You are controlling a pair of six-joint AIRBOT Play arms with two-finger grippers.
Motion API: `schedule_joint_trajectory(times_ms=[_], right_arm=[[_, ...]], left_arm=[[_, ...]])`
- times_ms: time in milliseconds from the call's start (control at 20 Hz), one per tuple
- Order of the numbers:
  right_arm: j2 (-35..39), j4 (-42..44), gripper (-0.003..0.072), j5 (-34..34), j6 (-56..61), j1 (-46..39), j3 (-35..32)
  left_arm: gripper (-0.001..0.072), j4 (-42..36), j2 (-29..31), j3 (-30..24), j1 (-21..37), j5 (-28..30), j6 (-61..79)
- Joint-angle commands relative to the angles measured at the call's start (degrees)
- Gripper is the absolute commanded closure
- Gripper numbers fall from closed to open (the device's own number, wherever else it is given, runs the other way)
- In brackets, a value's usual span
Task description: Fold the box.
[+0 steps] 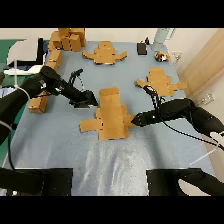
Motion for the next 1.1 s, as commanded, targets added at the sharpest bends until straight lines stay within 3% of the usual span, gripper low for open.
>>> schedule_joint_trajectory(times_ms=[0,200,500,1050], right_arm=[[0.13,-0.11,0.0684,0.87,-0.28,1.20,-0.26],[-0.09,-0.72,0.0684,0.85,-0.28,1.20,-0.26],[-0.09,-2.27,0.0684,0.85,0.72,1.20,-0.26],[-0.09,-3.48,0.0684,0.66,3.21,1.20,-0.26]], left_arm=[[0.0075,-3.98,-5.73,0.00,0.70,2.36,5.88],[0.0075,-7.13,-9.62,0.04,0.70,3.15,11.89],[0.0075,-24.04,-11.19,0.17,0.72,0.07,28.02],[0.0077,-24.85,-11.91,0.28,-1.20,-1.38,35.52]])
